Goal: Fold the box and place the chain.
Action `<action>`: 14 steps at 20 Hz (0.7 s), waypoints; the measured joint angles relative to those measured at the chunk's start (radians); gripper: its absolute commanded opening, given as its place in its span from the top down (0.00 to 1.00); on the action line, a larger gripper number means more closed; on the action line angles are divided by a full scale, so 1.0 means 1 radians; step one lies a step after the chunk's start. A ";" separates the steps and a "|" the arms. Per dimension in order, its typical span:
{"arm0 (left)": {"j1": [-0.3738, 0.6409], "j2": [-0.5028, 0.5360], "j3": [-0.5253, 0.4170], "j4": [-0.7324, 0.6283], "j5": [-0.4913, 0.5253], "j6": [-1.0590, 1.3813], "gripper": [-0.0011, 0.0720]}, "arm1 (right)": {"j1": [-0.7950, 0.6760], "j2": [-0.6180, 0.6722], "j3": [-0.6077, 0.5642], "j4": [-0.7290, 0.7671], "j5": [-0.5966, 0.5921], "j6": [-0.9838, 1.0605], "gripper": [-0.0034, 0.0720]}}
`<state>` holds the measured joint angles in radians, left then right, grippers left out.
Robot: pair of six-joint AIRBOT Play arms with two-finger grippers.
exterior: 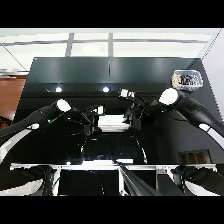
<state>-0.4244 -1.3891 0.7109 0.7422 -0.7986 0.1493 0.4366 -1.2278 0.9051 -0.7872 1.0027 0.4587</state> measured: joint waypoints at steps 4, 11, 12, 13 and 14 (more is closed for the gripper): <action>0.000 0.000 0.000 0.000 0.000 0.000 0.45 | -0.085 0.040 -0.031 0.077 0.087 0.260 0.93; 0.000 0.000 0.000 0.000 0.000 0.000 0.45 | -0.092 0.004 -0.200 0.517 0.014 0.346 0.93; 0.000 0.000 0.000 0.000 0.000 0.000 0.45 | -0.083 -0.010 -0.207 0.544 -0.012 0.355 0.93; 0.000 0.000 0.000 0.000 0.000 0.000 0.44 | -0.077 -0.026 -0.213 0.565 -0.037 0.369 0.93; 0.000 0.000 0.000 0.000 0.000 0.000 0.44 | -0.072 -0.040 -0.217 0.575 -0.058 0.383 0.93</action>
